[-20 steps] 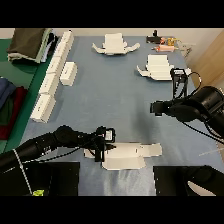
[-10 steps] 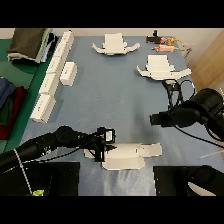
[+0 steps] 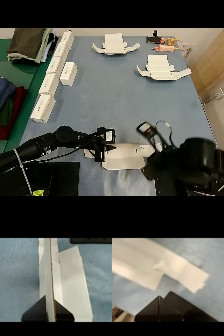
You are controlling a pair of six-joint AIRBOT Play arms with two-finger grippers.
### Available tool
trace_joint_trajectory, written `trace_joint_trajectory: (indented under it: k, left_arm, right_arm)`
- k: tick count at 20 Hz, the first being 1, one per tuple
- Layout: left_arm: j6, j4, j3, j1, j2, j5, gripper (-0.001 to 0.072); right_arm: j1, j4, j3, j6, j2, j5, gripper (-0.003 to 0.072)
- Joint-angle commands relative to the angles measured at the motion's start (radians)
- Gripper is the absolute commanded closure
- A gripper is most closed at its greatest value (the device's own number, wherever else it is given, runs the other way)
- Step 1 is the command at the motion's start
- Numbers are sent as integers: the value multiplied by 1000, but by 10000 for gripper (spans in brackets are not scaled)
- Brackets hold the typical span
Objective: Fold the box.
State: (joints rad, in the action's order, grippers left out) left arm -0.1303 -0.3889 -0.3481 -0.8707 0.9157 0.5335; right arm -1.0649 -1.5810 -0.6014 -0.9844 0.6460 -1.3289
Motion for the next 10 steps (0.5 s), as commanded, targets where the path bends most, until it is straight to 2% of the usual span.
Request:
trace_joint_trajectory:
  k: [1,2,3,7,10]
  left_arm:
    - [0,0,0,0,1,-2,695]
    - [0,0,0,0,1,-2,695]
    - [0,0,0,0,1,-2,695]
    - [0,0,0,0,1,-1,695]
    - [0,0,0,0,1,-2,695]
  right_arm:
    - [-285,27,53,-217,-1,190,342]
    - [-319,91,53,-277,28,223,91]
    - [-335,150,53,-328,65,226,31]
    - [-337,268,54,-371,243,233,30]
    - [-337,319,54,-341,319,292,35]
